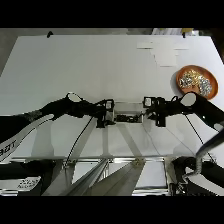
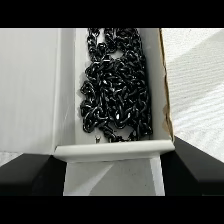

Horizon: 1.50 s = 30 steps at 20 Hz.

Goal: Fold the box and place the chain.

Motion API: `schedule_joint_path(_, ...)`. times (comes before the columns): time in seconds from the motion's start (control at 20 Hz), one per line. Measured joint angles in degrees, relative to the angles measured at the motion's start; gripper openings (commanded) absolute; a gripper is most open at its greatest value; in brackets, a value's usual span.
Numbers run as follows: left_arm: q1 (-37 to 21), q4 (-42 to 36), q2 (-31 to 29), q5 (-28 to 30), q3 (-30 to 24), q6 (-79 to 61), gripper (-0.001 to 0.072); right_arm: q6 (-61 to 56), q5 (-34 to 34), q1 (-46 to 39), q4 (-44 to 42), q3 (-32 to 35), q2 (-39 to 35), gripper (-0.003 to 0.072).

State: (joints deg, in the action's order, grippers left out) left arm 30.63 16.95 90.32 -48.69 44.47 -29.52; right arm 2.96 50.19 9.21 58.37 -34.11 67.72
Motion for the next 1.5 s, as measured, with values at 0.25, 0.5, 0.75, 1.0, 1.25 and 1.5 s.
schedule_joint_path(0.25,0.00,0.00,0.00,0.00,0.00,-0.02,0.0253,4.22,-2.91,1.03,-3.65,0.26,2.58,0.0272)
schedule_joint_path(0.5,0.00,0.00,0.00,0.00,0.00,0.00,0.0253,8.33,-3.08,1.25,-8.37,0.31,4.57,0.0132)
schedule_joint_path(0.75,0.00,-0.02,0.00,0.00,0.00,-0.02,0.0253,8.70,-1.14,1.18,-6.10,0.31,3.69,0.0018)
schedule_joint_path(1.0,-0.02,-0.02,0.00,0.00,0.00,-0.02,0.0253,-0.85,1.70,-1.44,4.50,0.31,-4.79,0.0016)
schedule_joint_path(1.25,-0.02,-0.02,0.00,0.00,0.00,0.00,0.0253,-6.36,3.52,-4.57,1.51,0.28,-18.49,0.0016)
schedule_joint_path(1.5,0.00,0.00,0.00,0.00,0.00,-0.02,0.0253,-8.33,7.19,-5.35,-16.09,0.24,-24.68,0.0018)
